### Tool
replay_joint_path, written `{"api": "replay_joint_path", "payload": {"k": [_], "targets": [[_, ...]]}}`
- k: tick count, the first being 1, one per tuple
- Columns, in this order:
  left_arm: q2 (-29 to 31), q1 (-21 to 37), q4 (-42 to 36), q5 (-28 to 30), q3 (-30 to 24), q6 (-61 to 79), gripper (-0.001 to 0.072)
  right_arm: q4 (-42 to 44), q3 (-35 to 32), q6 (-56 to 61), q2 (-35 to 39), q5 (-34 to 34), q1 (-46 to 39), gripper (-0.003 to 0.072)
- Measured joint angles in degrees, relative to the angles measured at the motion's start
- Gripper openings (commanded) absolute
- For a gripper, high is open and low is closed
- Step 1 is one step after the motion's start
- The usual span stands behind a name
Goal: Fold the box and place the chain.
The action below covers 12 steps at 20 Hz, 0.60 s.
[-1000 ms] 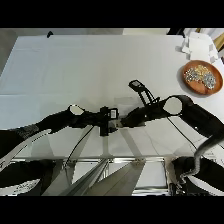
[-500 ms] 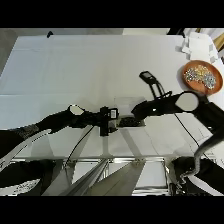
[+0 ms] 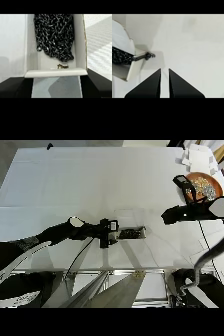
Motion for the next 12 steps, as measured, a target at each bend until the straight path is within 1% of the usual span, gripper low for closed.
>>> {"api": "replay_joint_path", "payload": {"k": [7,8,9,10,12], "targets": [[0.0,0.0,0.0,0.0,0.0,0.0,0.025,8.4,-0.7,-17.7,-7.1,-0.4,-1.3,0.0116],[0.0,0.0,0.0,0.0,0.0,0.0,0.025,8.9,-0.7,-20.7,-8.3,-0.2,-1.3,0.0148],[0.0,0.0,0.0,0.0,0.0,0.0,0.025,9.4,-0.7,-24.3,-9.5,-0.1,-1.4,0.0234],[0.0,0.0,0.0,0.0,0.0,0.0,0.025,9.6,-0.7,-28.2,-10.4,0.2,-1.4,0.0246],[0.0,0.0,0.0,0.0,0.0,0.0,0.025,10.0,-0.7,-37.5,-12.1,0.5,-1.4,0.0246]]}}
